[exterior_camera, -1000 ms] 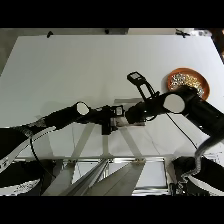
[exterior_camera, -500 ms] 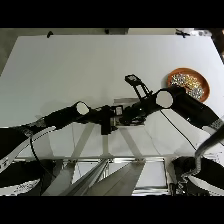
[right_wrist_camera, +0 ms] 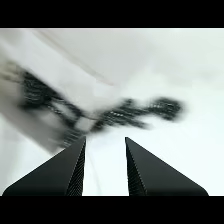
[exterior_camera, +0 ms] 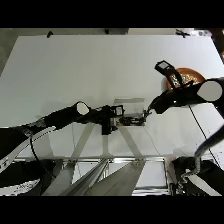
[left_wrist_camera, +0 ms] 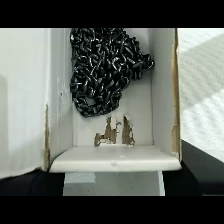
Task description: Fold the box and place the chain.
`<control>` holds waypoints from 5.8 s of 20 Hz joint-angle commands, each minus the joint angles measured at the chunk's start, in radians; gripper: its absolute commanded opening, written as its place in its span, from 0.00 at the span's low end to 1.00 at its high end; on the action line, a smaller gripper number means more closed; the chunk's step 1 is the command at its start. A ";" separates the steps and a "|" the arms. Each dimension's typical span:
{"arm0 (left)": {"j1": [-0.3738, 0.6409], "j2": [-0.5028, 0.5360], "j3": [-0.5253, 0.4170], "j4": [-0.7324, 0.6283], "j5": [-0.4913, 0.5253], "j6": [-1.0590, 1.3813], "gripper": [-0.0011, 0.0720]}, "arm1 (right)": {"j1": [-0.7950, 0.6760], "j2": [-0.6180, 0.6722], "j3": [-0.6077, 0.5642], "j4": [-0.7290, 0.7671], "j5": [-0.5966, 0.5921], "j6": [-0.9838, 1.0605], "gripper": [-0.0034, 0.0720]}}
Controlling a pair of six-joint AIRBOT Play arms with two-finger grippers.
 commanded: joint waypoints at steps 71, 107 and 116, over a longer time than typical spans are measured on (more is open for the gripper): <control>0.001 0.000 0.000 0.000 0.000 0.000 0.14 | -0.221 0.021 -0.082 0.242 0.167 -0.873 0.46; 0.001 0.001 0.000 0.000 0.000 0.000 0.14 | -0.081 -0.201 -0.220 0.179 -0.106 -1.115 0.06; 0.000 0.000 0.000 0.000 0.000 0.000 0.14 | -0.079 0.120 -0.219 0.475 -0.028 -0.931 0.06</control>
